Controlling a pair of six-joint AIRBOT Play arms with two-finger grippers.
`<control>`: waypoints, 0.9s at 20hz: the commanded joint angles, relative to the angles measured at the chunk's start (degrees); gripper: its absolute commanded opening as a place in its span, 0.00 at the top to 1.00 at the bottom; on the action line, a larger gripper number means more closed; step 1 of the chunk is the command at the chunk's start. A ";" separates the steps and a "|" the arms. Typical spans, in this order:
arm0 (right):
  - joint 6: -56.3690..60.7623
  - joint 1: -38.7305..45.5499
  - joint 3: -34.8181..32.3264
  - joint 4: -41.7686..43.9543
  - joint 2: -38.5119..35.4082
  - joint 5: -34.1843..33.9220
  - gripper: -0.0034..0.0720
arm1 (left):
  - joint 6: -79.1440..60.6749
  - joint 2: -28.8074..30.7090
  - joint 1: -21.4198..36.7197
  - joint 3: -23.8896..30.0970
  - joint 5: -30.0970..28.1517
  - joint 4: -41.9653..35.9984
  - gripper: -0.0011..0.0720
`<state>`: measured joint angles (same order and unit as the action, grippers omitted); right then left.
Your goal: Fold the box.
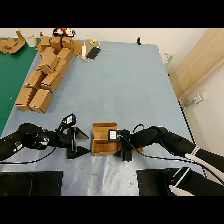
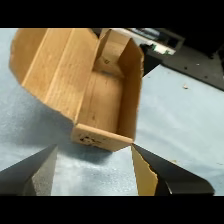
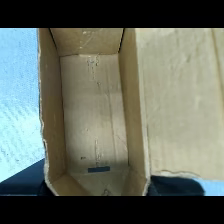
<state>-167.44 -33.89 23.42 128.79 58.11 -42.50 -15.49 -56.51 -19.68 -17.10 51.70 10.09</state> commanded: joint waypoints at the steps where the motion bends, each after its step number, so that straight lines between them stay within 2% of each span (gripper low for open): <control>1: 0.00 -0.02 -0.04 0.00 0.04 0.00 0.24 | -0.33 0.07 0.09 -0.04 -3.61 0.55 0.00; 4: 0.00 -0.02 -0.04 0.00 0.04 0.00 0.24 | -0.33 0.09 0.07 -0.13 -3.80 -1.60 0.00; 7: 0.00 -0.02 -0.04 0.00 0.04 0.00 0.24 | -1.20 0.09 -0.98 -0.87 -8.63 -0.44 0.00; 10: 0.00 -0.02 -0.04 0.00 0.04 0.00 0.24 | -2.01 0.09 -4.74 -2.80 -12.37 7.91 0.00; 15: 0.00 -0.02 -0.04 0.00 0.04 0.00 0.24 | -1.66 0.09 -7.23 -3.56 -9.44 13.99 0.00; 18: 0.00 -0.02 -0.04 0.00 0.04 0.00 0.24 | -1.62 0.09 -8.94 -3.56 -8.87 13.90 0.00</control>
<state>-167.44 -33.89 23.42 128.77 58.11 -42.52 -17.15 -56.47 -27.16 -20.47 42.26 22.13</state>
